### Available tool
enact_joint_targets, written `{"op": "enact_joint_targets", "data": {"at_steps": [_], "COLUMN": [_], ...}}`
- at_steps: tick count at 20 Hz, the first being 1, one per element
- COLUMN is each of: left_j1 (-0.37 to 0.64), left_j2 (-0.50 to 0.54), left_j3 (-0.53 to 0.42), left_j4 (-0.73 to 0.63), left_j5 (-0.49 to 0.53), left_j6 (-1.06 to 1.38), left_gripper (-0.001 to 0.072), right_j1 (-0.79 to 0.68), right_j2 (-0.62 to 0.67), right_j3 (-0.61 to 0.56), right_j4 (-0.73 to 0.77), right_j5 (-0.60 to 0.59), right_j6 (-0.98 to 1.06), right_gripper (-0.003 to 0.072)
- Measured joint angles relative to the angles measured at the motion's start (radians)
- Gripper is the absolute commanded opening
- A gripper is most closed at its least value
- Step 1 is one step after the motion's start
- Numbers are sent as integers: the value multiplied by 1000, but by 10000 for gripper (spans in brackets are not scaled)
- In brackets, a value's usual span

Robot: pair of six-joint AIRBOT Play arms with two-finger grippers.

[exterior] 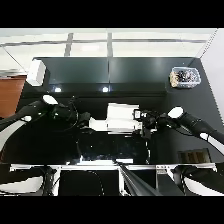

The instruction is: Fold the box and place the chain.

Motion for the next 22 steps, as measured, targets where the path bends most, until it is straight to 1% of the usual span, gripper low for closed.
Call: {"op": "enact_joint_targets", "data": {"at_steps": [1,4,5,7,8,10,13,17,21,22], "left_j1": [-13,-25,-21,-8,-3,-4,-37,-101,-172,-191], "left_j2": [-8,-19,-21,-24,-24,-25,-26,-26,-26,-26], "left_j3": [0,0,0,0,2,8,34,118,231,255], "left_j4": [-24,-161,-204,-275,-294,-319,-294,-134,58,92], "left_j5": [1,-15,-23,-53,-66,-107,-127,-115,-84,-80], "left_j6": [19,117,147,199,216,239,244,124,-62,-99], "left_gripper": [23,28,94,433,445,445,442,442,441,428], "right_j1": [0,0,0,0,0,0,0,0,0,0], "right_j2": [0,0,0,0,0,0,0,0,0,0], "right_j3": [0,0,0,0,0,0,0,0,0,0], "right_j4": [0,0,0,0,0,0,0,0,0,0], "right_j5": [0,0,0,0,0,0,0,0,0,0], "right_j6": [0,0,0,0,0,0,0,0,0,0], "right_gripper": [236,236,236,236,237,236,236,236,236,236]}}
